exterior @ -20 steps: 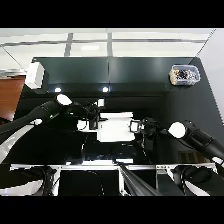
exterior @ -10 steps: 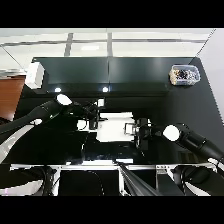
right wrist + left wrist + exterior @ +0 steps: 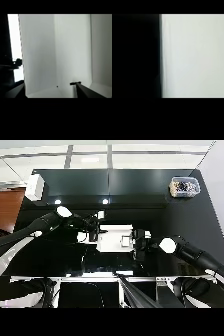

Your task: Fold the box and place the chain.

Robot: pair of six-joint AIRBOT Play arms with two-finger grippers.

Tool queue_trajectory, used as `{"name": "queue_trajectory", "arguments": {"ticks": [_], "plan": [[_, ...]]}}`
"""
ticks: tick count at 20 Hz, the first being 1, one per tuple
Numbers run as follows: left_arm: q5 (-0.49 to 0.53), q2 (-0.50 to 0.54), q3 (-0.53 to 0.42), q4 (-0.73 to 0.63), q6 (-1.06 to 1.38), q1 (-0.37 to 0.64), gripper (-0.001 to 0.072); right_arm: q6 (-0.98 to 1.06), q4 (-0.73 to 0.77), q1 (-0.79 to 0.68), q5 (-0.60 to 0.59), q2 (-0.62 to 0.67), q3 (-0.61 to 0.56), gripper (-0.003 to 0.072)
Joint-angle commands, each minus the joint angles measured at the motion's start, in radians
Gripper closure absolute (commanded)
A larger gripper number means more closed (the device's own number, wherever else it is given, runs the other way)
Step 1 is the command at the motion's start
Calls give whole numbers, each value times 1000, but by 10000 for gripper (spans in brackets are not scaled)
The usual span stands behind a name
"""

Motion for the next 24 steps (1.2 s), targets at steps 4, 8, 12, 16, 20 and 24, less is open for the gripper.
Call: {"name": "queue_trajectory", "arguments": {"ticks": [4, 8, 12, 16, 20, 24], "plan": [[0, -1, 1, 0, 0, 0, 687, 0, -38, -82, 42, 8, 99, -12], [0, -1, 1, 0, 0, 0, 687, -21, -25, -135, 75, 7, 116, -12], [0, -1, 1, 0, 0, 0, 687, -72, 35, -195, 87, 4, 116, -12], [0, -1, 1, -1, 0, 0, 687, -235, 196, -204, 139, -51, 116, -11], [0, -1, 1, -1, 0, 0, 687, -398, 309, -210, 153, -137, 116, -12], [0, -1, 1, -1, 0, 0, 687, -525, 369, -233, 154, -202, 116, -12]]}}
